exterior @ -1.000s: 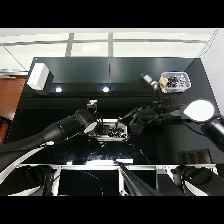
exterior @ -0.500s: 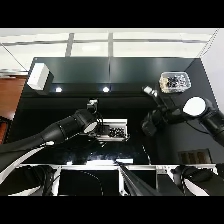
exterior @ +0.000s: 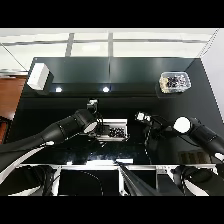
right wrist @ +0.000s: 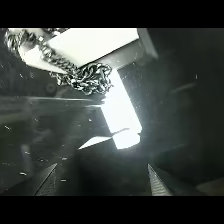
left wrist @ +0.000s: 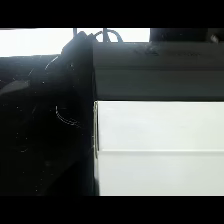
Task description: Fold the box and place the chain.
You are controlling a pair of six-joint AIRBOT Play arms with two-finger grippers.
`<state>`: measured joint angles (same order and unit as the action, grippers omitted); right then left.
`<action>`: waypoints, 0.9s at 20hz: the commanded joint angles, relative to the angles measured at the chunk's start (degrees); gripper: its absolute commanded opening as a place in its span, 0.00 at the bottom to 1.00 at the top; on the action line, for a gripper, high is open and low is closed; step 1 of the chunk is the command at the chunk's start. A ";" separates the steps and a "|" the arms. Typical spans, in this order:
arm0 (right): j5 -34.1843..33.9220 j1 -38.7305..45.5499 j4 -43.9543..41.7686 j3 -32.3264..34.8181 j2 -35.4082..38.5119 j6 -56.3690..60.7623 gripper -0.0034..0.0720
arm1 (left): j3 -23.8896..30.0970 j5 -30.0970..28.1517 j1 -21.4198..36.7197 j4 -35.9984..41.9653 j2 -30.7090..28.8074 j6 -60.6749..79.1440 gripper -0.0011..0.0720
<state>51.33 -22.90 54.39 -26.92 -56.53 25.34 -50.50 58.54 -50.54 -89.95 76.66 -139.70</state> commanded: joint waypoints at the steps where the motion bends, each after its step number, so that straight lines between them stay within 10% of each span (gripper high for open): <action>1: -5.77 -0.74 -3.72 0.98 -0.31 -12.20 0.93 | -0.07 0.02 0.00 0.02 -0.02 0.00 0.06; 18: -15.96 -8.90 -15.39 0.98 -8.22 -26.01 0.93 | -0.07 0.04 0.02 0.02 -0.02 0.00 0.06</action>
<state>37.15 -31.14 39.22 -25.98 -63.94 -0.23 -50.50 58.54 -50.54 -89.93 76.66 -139.70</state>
